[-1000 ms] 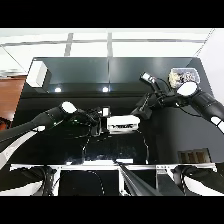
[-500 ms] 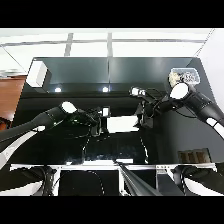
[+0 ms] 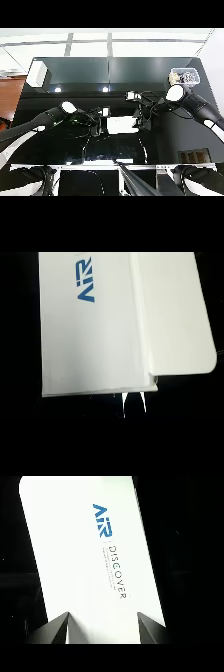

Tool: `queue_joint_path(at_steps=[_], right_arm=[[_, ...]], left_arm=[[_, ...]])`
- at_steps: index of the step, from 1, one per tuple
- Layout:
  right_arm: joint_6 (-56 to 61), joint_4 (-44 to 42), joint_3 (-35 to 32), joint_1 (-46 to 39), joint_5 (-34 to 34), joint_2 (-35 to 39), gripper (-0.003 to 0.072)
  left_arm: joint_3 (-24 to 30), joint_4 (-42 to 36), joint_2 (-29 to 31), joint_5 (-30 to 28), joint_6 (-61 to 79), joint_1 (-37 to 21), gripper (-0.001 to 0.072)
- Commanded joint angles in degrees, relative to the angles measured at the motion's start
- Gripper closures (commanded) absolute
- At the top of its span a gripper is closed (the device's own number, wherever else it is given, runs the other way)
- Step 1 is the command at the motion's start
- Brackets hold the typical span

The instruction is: Fold the box and place the chain.

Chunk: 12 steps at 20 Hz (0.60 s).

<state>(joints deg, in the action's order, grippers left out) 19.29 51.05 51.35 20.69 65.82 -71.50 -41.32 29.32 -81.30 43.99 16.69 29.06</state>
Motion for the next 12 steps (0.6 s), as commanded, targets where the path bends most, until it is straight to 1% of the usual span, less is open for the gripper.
queue_joint_path(at_steps=[1, 3, 9, 11, 12], right_arm=[[1.70, -0.02, 0.07, 0.13, -0.11, 0.04, 0.0350], [1.95, -0.02, 0.07, 0.13, -0.09, 0.04, 0.0361], [2.69, -2.99, 0.50, 0.13, -0.68, 2.08, 0.0353], [3.23, -2.01, 0.52, 0.42, -1.29, 2.05, -0.0005], [3.21, -0.59, 0.52, 1.07, -3.02, 2.05, -0.0010]], left_arm=[[-0.04, 0.02, -0.04, 0.02, 0.00, 0.02, 0.0191], [-0.04, 0.00, -0.04, 0.04, 0.00, 0.02, 0.0191], [-0.04, 0.02, -0.04, 0.15, 0.00, 0.02, 0.0191], [-0.04, 0.02, -0.04, 0.15, 0.00, 0.02, 0.0191], [-0.04, 0.02, -0.04, 0.17, 0.00, 0.02, 0.0191]])
